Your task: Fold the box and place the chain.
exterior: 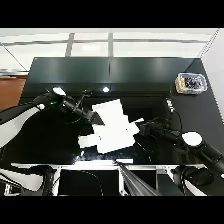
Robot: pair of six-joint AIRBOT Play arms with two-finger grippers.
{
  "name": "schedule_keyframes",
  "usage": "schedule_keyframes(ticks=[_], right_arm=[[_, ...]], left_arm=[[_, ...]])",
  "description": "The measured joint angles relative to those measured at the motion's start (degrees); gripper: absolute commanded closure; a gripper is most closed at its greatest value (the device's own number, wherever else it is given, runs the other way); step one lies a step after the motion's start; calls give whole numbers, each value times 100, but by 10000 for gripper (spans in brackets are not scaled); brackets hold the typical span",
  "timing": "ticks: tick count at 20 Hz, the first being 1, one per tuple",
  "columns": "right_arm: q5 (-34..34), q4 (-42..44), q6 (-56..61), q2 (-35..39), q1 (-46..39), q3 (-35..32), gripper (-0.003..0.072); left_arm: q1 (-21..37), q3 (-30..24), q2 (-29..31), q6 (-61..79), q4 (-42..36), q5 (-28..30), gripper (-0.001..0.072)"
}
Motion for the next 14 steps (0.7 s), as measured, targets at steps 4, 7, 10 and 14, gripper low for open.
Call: schedule_keyframes(ticks=[4, 7, 10, 14], right_arm=[[15, -9, 0, 0, 0, 0, 674], [17, -46, -2, 0, 2, -2, 672], [15, -345, 4, 0, -42, 26, 2], [498, -1193, 2, 17, -446, 378, 2]], left_arm=[[-245, 251, -44, 282, 627, -131, 568], [-308, 334, -52, 472, 925, -243, 684], [-330, 363, -22, 570, 1064, -341, 687], [-372, 361, 348, 621, 1132, -299, 688]])
